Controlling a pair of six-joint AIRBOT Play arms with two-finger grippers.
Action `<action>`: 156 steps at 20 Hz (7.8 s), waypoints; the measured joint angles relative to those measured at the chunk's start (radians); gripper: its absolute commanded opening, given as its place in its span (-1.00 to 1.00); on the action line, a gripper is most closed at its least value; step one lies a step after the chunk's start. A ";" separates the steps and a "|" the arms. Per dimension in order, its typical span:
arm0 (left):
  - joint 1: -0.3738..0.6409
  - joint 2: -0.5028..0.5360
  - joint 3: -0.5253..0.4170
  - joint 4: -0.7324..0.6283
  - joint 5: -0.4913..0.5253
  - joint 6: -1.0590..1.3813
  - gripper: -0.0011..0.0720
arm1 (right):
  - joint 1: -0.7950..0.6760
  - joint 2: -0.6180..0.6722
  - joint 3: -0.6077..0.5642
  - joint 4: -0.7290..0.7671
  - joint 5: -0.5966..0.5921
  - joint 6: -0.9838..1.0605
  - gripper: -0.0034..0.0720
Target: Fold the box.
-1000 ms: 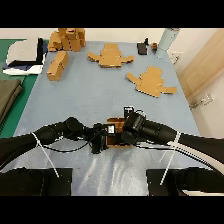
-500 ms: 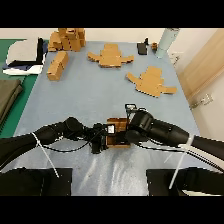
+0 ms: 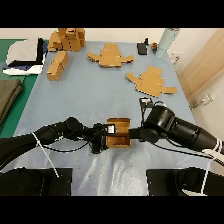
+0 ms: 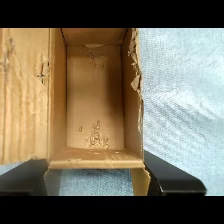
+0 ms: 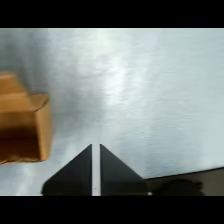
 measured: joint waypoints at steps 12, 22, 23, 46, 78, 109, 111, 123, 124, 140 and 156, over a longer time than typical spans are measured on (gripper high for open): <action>0.000 0.000 0.000 0.000 0.000 0.000 0.30 | -0.741 -0.365 0.113 0.971 0.238 -1.218 -0.90; 0.000 0.000 0.000 0.000 0.000 0.000 0.30 | -0.619 -0.305 0.044 1.164 0.240 -1.566 -0.90; 0.000 0.000 0.000 0.000 0.000 0.000 0.30 | -0.596 -0.253 -0.005 1.152 0.266 -1.582 -0.90; 0.000 0.000 0.000 0.000 0.000 0.000 0.30 | 0.029 0.361 -0.502 0.444 0.916 -1.639 -0.02; 0.000 0.000 0.000 0.000 0.000 -0.002 0.30 | 0.155 0.354 -0.529 -0.094 0.962 -1.404 0.25; 0.000 0.000 0.000 0.000 -0.001 0.000 0.30 | 0.196 0.332 -0.529 -0.071 0.960 -1.387 0.31; 0.000 0.000 0.000 0.000 -0.001 0.000 0.30 | 0.196 0.320 -0.529 -0.083 0.961 -1.387 0.10; 0.000 0.000 0.000 -0.001 0.001 -0.001 0.30 | 0.196 0.336 -0.527 -0.137 0.966 -1.377 -0.31; 0.000 0.000 0.000 -0.001 0.001 -0.001 0.30 | 0.196 0.342 -0.527 -0.137 0.967 -1.377 -0.31; 0.000 0.000 0.000 0.000 0.000 0.000 0.30 | 0.188 0.428 -0.527 -0.198 0.969 -1.369 -0.57; 0.000 0.000 0.000 0.000 0.000 0.000 0.30 | 0.192 0.379 -0.527 -0.164 0.999 -1.361 -0.57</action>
